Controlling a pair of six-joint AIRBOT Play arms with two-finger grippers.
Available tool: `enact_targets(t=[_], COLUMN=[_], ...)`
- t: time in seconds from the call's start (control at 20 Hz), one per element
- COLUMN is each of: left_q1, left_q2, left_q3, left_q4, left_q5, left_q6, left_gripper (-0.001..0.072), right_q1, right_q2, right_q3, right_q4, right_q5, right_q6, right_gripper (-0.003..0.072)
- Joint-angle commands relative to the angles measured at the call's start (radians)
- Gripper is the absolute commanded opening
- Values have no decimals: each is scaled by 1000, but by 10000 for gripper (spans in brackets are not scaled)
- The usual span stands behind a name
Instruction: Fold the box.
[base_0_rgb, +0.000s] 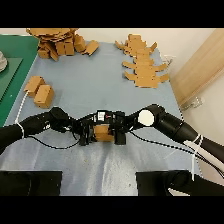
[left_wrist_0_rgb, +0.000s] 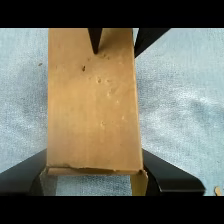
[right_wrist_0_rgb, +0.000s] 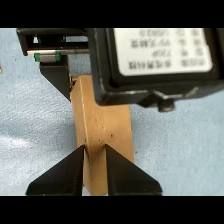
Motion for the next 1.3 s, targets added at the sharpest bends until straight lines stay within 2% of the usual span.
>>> enact_targets(t=[0.0, 0.35, 0.75, 1.0, 1.15, 1.25], left_q1=[0, 0, 0, 0, 0, 0], left_q2=[0, 0, 0, 0, 0, 0], left_q3=[1, 1, 1, 1, 1, 1], left_q4=[2, 2, 2, 2, 2, 2], left_q5=[-3, -3, -3, -3, -3, -3], left_q6=[2, 2, 2, 2, 2, 2], left_gripper=[334, 335, 334, 334, 334, 334], right_q1=[2, 14, 42, 83, 82, 82], right_q2=[10, 17, -35, -36, -40, -52], right_q3=[1, 25, 15, -53, -53, -52], right_q4=[-25, -23, 12, 36, 64, 62], right_q5=[-1, 6, 53, -13, -13, -12], right_q6=[7, 18, 26, 74, 109, 146], right_gripper=[87, 87, 87, 87, 87, 114])
